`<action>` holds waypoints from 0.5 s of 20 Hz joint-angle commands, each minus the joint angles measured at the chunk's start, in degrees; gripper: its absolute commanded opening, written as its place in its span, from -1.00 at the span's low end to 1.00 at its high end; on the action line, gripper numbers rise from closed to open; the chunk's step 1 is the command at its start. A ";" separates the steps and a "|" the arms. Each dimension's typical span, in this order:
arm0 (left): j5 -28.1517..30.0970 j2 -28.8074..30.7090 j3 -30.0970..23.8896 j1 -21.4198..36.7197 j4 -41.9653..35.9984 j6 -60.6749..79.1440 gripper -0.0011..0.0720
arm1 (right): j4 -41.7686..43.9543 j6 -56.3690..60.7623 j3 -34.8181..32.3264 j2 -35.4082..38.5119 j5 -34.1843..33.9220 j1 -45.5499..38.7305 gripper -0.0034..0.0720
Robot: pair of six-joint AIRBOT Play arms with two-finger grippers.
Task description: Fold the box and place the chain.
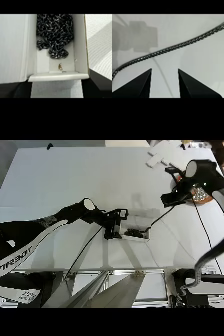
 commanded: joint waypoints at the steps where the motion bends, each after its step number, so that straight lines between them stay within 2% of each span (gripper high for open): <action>1: 0.02 0.02 0.02 0.00 0.00 0.02 -0.50 | 0.37 1.11 -6.05 -1.31 -4.33 -0.11 0.07; 4: 0.02 0.02 0.00 0.00 0.00 0.02 -0.50 | 0.35 1.88 -9.27 -1.33 -8.02 -0.11 0.07; 10: 0.02 0.02 0.00 0.00 0.00 0.02 -0.50 | 1.57 2.38 -9.64 -2.19 -10.32 -0.11 0.06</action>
